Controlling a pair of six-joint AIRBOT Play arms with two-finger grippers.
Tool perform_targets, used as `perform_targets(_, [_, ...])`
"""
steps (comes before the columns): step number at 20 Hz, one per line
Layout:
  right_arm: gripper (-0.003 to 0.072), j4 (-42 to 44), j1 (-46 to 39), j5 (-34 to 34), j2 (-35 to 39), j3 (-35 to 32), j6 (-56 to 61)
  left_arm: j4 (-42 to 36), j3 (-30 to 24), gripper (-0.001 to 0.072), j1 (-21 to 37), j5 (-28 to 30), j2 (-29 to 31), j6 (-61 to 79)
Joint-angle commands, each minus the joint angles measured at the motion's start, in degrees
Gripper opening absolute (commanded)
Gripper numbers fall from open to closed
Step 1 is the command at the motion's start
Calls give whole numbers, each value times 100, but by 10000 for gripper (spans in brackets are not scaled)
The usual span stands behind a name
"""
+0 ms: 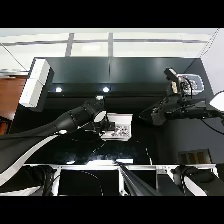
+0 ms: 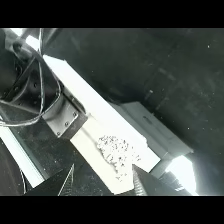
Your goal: Fold the box and place the chain.
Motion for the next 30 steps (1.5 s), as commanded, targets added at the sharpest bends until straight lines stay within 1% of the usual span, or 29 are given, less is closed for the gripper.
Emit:
perform_targets(1, [432,-42,-66,107,26,11,-2,7,63,156,7,146,2,-295])
perform_targets(2, [432,-42,-66,109,26,11,0,-2,109,458,0,177,2,-293])
perform_targets(3, [432,-42,-66,114,26,11,0,20,197,617,4,151,7,-254])
perform_targets(5, [432,28,-66,120,26,11,66,-70,501,622,46,-20,107,422])
perform_targets(6, [432,76,-66,125,28,11,103,-81,660,622,46,-190,271,988])
perform_targets(7, [432,90,-68,136,26,11,107,22,702,622,48,-332,494,1434])
perform_targets(9, [432,85,-111,131,26,11,107,350,621,622,203,-953,1012,2371])
perform_targets(10, [432,87,-181,136,26,11,114,437,527,622,380,-1272,1283,2769])
perform_targets(11, [432,87,-286,136,26,11,136,450,367,622,656,-1436,1622,3211])
perform_targets(12, [432,85,-413,138,26,11,173,448,155,622,997,-1399,2006,3593])
perform_targets(13, [432,87,-562,140,26,11,225,431,-105,622,1394,-1193,2391,3851])
perform_targets(14, [432,94,-686,166,28,11,282,245,-428,622,1895,-863,2785,3926])
perform_targets(15, [432,101,-789,208,28,11,302,-146,-774,622,2402,-487,3082,3928])
perform_targets(16, [432,101,-846,216,28,11,299,-872,-1198,622,2889,-11,3322,4175])
perform_targets(17, [432,98,-870,175,28,11,299,-1963,-1738,622,3344,562,3493,4981])
perform_targets(18, [432,94,-874,94,28,11,299,-3211,-2271,622,3685,984,3530,6148])
perform_targets(19, [432,96,-876,20,28,11,299,-4286,-2721,622,3880,1143,3471,7538])
perform_targets(20, [432,98,-876,0,28,11,299,-5064,-3112,621,3950,1086,3340,9136])
perform_targets(21, [432,92,-876,31,28,11,299,-5381,-3368,622,3908,970,3171,10441])
perform_targets(22, [432,92,-876,87,28,11,299,-5396,-3477,625,3829,933,3001,11359])
perform_targets(24, [432,92,-876,153,28,11,295,-5285,-3488,714,3657,962,2649,13147])
perform_targets(25, [432,92,-876,170,28,11,293,-5031,-3401,710,3574,973,2476,13864])
perform_targets(28, [432,92,-874,190,28,11,295,-3871,-3012,710,3257,962,1932,14393])
perform_targets(29, [432,92,-876,188,26,11,295,-3630,-2870,709,3161,1001,1773,14605])
perform_targets(30, [432,94,-872,179,26,11,295,-3709,-2739,709,3119,1119,1578,14662])
